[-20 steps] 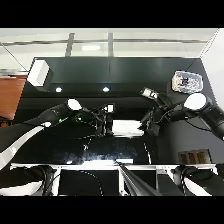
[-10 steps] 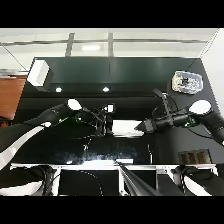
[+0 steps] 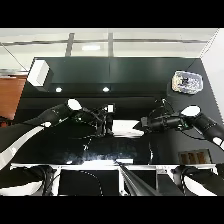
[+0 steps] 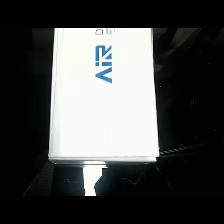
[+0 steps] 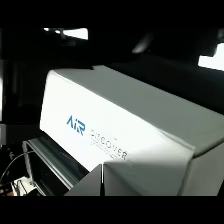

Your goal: Fold the box and place the chain.

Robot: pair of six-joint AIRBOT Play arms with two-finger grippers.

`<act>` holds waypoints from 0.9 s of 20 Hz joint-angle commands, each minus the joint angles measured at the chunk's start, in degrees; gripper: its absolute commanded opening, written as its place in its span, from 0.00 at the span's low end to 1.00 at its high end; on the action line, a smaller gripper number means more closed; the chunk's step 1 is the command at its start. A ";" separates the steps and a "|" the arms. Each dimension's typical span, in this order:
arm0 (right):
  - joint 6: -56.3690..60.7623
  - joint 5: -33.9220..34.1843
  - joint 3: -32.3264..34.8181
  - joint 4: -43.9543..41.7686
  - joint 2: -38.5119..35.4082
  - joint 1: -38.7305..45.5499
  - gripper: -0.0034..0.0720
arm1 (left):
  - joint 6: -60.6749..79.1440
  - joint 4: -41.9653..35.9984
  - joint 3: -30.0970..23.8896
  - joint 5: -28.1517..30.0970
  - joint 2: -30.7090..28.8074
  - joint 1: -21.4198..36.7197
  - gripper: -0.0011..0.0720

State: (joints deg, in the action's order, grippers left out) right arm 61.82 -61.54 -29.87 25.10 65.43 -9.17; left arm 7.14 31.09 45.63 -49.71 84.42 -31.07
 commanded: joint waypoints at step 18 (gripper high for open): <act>-0.42 -5.40 -4.37 5.66 -2.56 2.80 0.06 | -0.09 -0.07 -0.02 -0.52 -0.39 0.09 0.93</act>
State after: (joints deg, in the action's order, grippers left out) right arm 62.39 -61.49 -31.77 32.27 64.88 -8.08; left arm 6.44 31.35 45.58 -49.65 84.36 -31.09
